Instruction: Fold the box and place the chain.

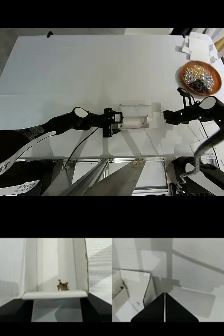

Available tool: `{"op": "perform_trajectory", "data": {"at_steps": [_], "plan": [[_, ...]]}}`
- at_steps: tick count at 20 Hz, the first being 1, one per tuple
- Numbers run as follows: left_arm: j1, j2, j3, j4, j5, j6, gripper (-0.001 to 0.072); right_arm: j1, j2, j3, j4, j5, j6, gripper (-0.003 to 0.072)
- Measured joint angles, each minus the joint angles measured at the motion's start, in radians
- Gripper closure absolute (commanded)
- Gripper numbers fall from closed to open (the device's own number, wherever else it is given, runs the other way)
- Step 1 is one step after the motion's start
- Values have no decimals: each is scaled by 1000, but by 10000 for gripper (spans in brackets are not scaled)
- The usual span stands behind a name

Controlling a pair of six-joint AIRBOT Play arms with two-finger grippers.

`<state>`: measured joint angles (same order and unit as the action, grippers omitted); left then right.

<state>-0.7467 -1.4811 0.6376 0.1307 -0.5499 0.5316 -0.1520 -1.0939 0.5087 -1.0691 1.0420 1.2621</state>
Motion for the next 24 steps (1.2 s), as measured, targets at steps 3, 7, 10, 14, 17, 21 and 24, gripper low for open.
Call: {"op": "perform_trajectory", "data": {"at_steps": [3, 7, 10, 14, 17, 21, 24], "plan": [[0, 0, 0, 0, 0, 0, 389, 6, -1, -14, 55, 0, -35, 668], [0, 0, 0, 0, 0, 0, 389, 37, -2, -23, 84, -8, -67, 668], [0, 0, 0, 0, 0, 0, 389, 47, -2, -25, 83, -14, -79, 668], [0, 0, 0, 0, 0, 0, 389, 51, -2, -26, 39, -32, -65, 668], [0, 0, 0, 0, 0, 0, 389, 51, -2, -26, 20, -38, -58, 668], [0, 0, 0, 0, 0, 0, 389, 51, -4, -26, 16, -42, -55, 668], [0, 0, 0, 0, 0, 0, 389, 51, -6, -28, 23, -42, -55, 668]]}}
